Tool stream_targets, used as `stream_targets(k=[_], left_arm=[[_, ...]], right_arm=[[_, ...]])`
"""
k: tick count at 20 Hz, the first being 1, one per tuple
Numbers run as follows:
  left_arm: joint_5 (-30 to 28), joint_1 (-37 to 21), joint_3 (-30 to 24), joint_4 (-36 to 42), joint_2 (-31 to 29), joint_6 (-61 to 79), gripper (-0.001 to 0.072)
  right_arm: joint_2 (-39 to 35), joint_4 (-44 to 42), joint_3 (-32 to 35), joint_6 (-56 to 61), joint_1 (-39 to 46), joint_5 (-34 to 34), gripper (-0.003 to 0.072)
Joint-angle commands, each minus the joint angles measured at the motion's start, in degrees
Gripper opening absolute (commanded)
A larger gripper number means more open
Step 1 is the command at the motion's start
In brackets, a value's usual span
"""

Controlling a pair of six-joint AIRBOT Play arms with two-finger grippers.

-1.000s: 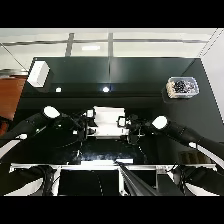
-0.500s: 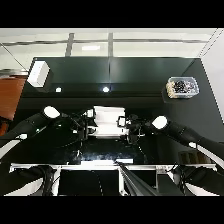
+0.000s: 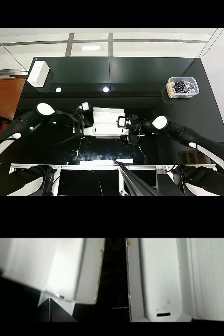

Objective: Fold the box and place the chain.

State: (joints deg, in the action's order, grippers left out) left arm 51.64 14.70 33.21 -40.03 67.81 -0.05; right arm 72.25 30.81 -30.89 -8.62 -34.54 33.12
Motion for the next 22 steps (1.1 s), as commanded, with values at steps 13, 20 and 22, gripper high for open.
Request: stream_targets(k=[13, 20, 22], left_arm=[[16.98, -33.07, -2.14, -4.26, 5.25, -64.89, 0.0033], [12.41, -22.8, -3.52, 1.16, 10.19, -60.61, 0.0033], [10.32, -19.93, -3.52, 3.19, 10.32, -60.61, 0.0033]], right_arm=[[-0.02, -0.02, 0.02, 0.04, 0.02, 0.02, 0.0533], [-0.02, -0.02, 0.02, 0.04, 0.02, 0.02, 0.0533], [-0.02, -0.02, 0.02, 0.04, 0.02, 0.02, 0.0533]])
